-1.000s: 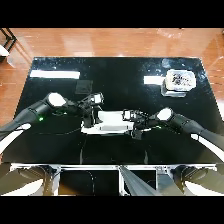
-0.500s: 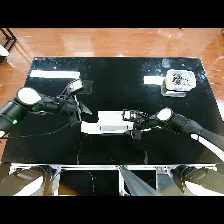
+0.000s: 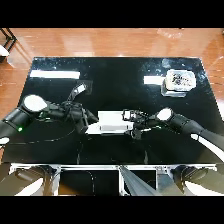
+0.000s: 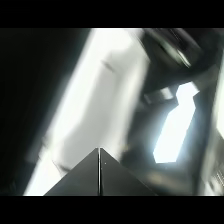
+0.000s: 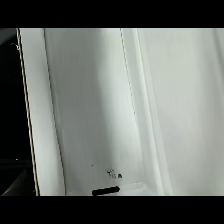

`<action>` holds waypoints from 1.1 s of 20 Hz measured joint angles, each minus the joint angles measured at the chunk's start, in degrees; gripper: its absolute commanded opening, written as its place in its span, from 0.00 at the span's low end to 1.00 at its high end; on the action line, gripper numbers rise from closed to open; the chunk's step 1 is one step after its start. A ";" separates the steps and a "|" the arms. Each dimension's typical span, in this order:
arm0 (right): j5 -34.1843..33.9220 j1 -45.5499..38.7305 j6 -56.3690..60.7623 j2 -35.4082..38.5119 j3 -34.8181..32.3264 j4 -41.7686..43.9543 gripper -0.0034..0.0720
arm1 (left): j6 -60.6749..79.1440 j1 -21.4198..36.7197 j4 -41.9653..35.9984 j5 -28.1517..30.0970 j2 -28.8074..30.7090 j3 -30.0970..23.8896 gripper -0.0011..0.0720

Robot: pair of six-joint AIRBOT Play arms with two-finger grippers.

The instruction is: Fold the box and place the chain.

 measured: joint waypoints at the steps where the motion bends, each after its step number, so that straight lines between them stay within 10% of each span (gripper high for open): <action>1: 0.00 0.00 0.00 0.02 0.00 0.00 0.58 | -0.13 -1.01 -2.12 3.93 -0.63 -0.22 0.04; 10: 0.00 0.00 0.00 0.02 0.00 0.00 0.58 | 0.68 -3.93 -9.05 18.64 -10.47 -0.81 0.04; 19: 0.02 -0.02 0.00 0.00 0.00 -0.02 0.58 | 0.85 -2.29 0.00 15.02 -9.73 2.10 0.07; 22: 0.00 0.00 0.00 0.02 0.00 -0.02 0.58 | 0.20 0.55 5.95 7.19 -5.55 3.08 0.88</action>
